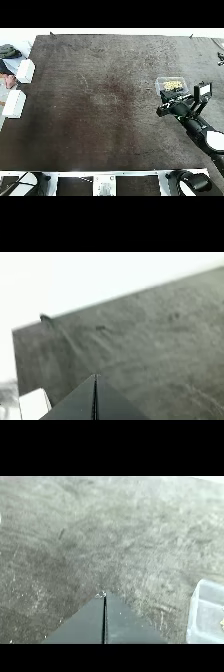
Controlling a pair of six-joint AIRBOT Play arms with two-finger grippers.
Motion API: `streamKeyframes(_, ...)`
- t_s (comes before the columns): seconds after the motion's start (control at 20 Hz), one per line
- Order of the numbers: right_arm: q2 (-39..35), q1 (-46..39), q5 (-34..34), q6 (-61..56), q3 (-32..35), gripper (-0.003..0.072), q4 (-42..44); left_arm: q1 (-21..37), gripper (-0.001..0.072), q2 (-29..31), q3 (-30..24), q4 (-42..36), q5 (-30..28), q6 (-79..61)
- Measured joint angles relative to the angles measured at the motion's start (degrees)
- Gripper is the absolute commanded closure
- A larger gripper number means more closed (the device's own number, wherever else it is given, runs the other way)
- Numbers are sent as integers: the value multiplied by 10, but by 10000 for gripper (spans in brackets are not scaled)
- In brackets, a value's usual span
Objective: Fold the box and place the chain.
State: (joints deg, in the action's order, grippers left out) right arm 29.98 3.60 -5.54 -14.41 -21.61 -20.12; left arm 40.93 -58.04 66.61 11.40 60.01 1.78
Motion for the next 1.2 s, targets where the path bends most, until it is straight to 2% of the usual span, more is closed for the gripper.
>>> streamKeyframes(0.2,-10,0,1,0,0,692,0,-72,706,118,-85,-32,-121,-25)
streamKeyframes(0.5,-13,0,2,0,0,692,0,-238,706,320,-285,-55,-355,-44)
streamKeyframes(0.65,-13,0,2,0,0,692,0,-312,706,402,-385,-58,-455,-48)
streamKeyframes(0.8,-13,0,2,0,0,692,0,-370,704,443,-462,-59,-517,-50)
streamKeyframes(0.95,-13,0,2,0,0,692,0,-396,700,459,-516,-60,-581,-52)
streamKeyframes(1.05,-13,0,2,0,0,692,0,-405,699,463,-542,-60,-602,-52)
streamKeyframes(1.2,-13,0,2,0,0,692,0,-410,699,466,-560,-60,-604,-52)
